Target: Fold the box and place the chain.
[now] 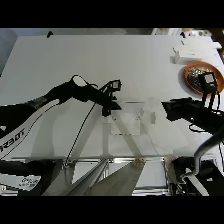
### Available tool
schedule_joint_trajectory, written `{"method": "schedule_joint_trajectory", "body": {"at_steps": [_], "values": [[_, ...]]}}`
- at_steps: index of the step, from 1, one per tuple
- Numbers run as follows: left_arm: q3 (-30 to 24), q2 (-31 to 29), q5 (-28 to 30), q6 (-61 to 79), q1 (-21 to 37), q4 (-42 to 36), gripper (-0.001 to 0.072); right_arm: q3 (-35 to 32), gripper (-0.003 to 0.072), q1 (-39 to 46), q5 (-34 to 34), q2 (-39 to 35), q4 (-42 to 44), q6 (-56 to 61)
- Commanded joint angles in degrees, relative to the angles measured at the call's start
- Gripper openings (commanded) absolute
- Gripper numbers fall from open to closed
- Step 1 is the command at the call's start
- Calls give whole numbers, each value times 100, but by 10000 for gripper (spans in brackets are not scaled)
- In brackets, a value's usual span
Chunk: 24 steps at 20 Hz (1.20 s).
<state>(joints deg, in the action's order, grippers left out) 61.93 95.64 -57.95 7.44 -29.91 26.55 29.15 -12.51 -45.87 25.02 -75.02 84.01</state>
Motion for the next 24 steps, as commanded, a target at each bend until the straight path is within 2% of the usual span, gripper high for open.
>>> {"method": "schedule_joint_trajectory", "body": {"at_steps": [1,6,17,18,20,21,22,24], "values": [[-2,208,354,17,-98,-138,1,7,411,-2,2,0,-20,2],[-2,343,514,33,-232,-164,2,7,411,-4,0,0,-20,2],[-2,348,455,4,-232,-164,13,7,406,-4,-201,0,-17,-267],[-2,348,457,4,-232,-164,13,7,377,-4,-271,0,-13,-437],[-2,348,457,4,-232,-164,13,7,134,-4,-433,0,4,-1134],[-2,348,459,4,-232,-164,13,7,55,-4,-494,0,9,-1676],[-2,348,457,4,-232,-164,13,7,14,-4,-560,2,35,-2251],[-2,348,459,4,-232,-164,13,-61,13,-7,-599,57,282,-3460]]}}
